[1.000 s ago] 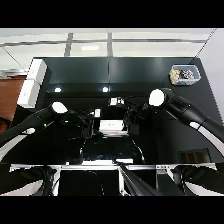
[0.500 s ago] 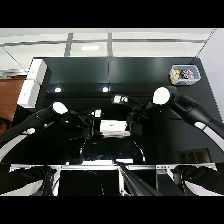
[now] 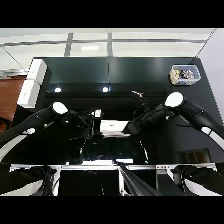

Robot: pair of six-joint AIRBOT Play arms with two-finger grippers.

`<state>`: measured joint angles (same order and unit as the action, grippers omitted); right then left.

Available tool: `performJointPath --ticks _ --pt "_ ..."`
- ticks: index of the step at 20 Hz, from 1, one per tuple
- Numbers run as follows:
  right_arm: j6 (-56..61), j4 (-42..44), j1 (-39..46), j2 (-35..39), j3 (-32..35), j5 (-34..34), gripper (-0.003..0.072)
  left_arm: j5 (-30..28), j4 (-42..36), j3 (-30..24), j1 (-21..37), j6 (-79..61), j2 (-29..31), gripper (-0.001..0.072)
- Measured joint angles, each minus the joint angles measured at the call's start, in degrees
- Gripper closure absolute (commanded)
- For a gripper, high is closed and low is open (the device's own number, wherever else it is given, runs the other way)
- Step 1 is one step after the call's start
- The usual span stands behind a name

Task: Fold the box and place the chain.

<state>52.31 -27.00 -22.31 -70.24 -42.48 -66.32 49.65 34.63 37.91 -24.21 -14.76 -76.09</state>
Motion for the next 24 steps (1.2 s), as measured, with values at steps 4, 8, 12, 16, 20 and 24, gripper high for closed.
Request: performJointPath --ticks 4,8,12,16,20,24 --pt "1.1 6.9 -0.5 -1.0 3.6 8.0 0.0667 0.0 0.0 0.0 0.0 0.0 0.0 0.0339" --pt "3.1 7.0 -0.6 -2.8 4.6 12.0 0.0667 0.0 0.0 0.0 0.0 0.0 0.0 0.0339" --pt "5.2 4.0 -0.7 -4.0 4.9 13.1 0.0667 0.0 0.0 0.0 0.0 0.0 0.0 0.0339" --pt "5.9 2.6 -0.6 -4.3 4.8 13.0 0.0667 0.0 0.0 0.0 0.0 0.0 0.0 0.0339" --pt "5.4 -0.1 1.3 -3.0 2.5 9.3 0.0667 0.0 0.0 0.0 0.0 0.0 0.0 0.0339" --pt "4.2 -0.3 9.2 3.2 -1.6 1.1 0.0667 -0.5 0.3 1.1 0.0 1.8 0.7 0.0125"
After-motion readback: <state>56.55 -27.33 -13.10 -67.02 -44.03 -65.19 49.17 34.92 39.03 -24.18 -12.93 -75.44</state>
